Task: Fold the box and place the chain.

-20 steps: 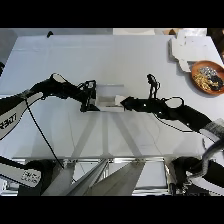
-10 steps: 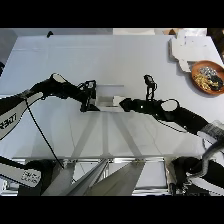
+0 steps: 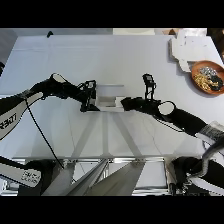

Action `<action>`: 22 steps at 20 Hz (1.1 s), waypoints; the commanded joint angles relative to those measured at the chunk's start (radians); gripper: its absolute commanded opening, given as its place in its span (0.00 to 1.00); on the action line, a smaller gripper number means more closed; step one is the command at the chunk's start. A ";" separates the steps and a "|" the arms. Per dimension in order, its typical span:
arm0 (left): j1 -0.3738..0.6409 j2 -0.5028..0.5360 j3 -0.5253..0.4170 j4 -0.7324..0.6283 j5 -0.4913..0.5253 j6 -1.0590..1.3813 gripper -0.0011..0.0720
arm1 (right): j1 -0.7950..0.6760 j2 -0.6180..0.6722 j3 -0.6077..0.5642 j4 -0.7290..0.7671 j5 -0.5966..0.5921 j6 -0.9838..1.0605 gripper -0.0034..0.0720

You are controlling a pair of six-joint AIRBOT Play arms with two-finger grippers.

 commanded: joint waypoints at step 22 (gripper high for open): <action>0.000 0.000 0.000 0.000 0.000 0.000 0.47 | 0.014 0.000 0.056 -0.234 0.142 0.306 0.58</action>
